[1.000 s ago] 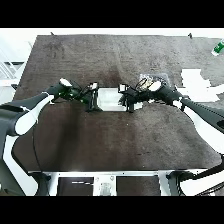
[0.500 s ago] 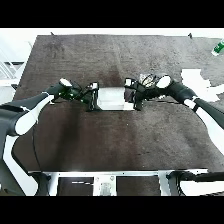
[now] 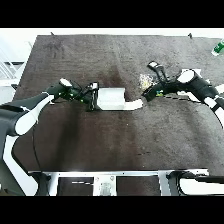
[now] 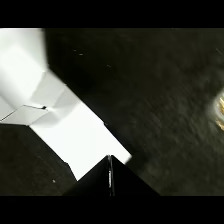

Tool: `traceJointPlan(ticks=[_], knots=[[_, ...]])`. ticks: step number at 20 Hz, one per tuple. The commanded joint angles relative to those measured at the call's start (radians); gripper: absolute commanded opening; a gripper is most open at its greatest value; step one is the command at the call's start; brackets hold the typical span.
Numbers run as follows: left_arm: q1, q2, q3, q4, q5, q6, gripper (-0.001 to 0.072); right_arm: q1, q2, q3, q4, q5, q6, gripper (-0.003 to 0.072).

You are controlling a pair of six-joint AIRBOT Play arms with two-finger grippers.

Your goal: Fold the box and place the chain.

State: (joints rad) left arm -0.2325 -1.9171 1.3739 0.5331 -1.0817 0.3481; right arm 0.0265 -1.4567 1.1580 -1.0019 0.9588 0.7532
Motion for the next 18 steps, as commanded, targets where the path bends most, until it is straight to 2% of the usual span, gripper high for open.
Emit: traceJointPlan(ticks=[1,5,9,14,18], knots=[[0.0,0.0,0.0,0.0,0.0,0.0,0.0616,-0.085,-0.001,-0.001,-0.002,0.053,0.299,0.0013],[0.0,0.0,0.0,0.0,0.0,0.0,0.0616,-0.126,-0.053,-0.023,0.022,0.069,0.395,0.0013],[0.0,0.0,0.0,0.0,0.0,0.0,0.0616,-0.118,-0.146,-0.024,0.171,0.076,0.379,0.0013],[0.0,0.0,0.0,0.0,0.0,0.0,0.0616,-0.069,-0.212,-0.024,0.206,0.079,0.369,0.0012],[0.0,0.0,0.0,0.0,0.0,0.0,0.0616,-0.004,-0.215,-0.023,0.253,0.08,0.36,0.0012]])
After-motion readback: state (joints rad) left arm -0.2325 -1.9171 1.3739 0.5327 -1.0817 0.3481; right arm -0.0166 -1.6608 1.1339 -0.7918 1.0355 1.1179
